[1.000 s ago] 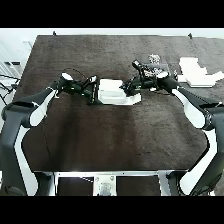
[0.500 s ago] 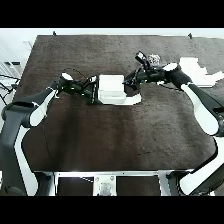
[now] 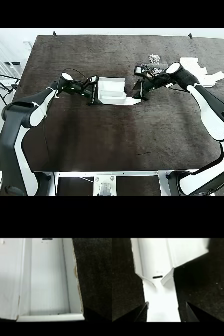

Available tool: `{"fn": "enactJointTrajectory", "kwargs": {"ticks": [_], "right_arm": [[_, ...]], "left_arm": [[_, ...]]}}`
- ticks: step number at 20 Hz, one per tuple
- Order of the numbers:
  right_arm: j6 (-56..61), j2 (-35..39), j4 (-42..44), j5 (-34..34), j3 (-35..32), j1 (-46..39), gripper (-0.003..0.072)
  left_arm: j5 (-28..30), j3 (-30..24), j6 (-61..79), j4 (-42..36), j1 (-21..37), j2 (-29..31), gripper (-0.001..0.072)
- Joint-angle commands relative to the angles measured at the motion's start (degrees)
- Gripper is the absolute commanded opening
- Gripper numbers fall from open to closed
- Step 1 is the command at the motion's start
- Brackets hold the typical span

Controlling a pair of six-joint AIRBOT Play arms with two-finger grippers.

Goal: Fold the box and place the chain.

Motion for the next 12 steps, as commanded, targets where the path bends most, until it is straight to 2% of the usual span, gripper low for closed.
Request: {"fn": "enactJointTrajectory", "kwargs": {"ticks": [1, 4, 5, 8, 9, 10, 12], "right_arm": [[-1.40, 0.15, -1.64, -4.13, -2.75, 1.92, 0.0569], [-1.38, 0.00, -1.03, -7.96, -3.87, 3.87, 0.0563], [-1.38, -0.31, -0.85, -8.92, -3.89, 4.35, 0.0521], [-1.40, -0.74, 1.64, -9.27, -3.98, 5.01, 0.0507], [-1.40, -0.81, 2.51, -9.27, -3.98, 5.07, 0.0479], [-1.42, -0.98, 3.54, -9.27, -3.98, 5.18, 0.0415], [-1.38, -1.25, 4.48, -9.22, -4.02, 5.53, 0.0388]], "left_arm": [[0.02, 0.00, 0.02, 0.02, 0.00, -0.02, 0.0423], [0.02, -0.02, 0.02, 0.02, 0.02, -0.02, 0.0423], [0.02, -0.02, 0.02, 0.02, 0.00, -0.02, 0.0423], [0.02, 0.00, 0.00, 0.02, 0.02, -0.02, 0.0423], [0.02, -0.02, 0.00, 0.02, 0.02, -0.02, 0.0423], [0.02, 0.00, 0.00, 0.02, 0.02, -0.02, 0.0423], [0.02, 0.00, 0.02, 0.02, 0.00, -0.02, 0.0423]]}}
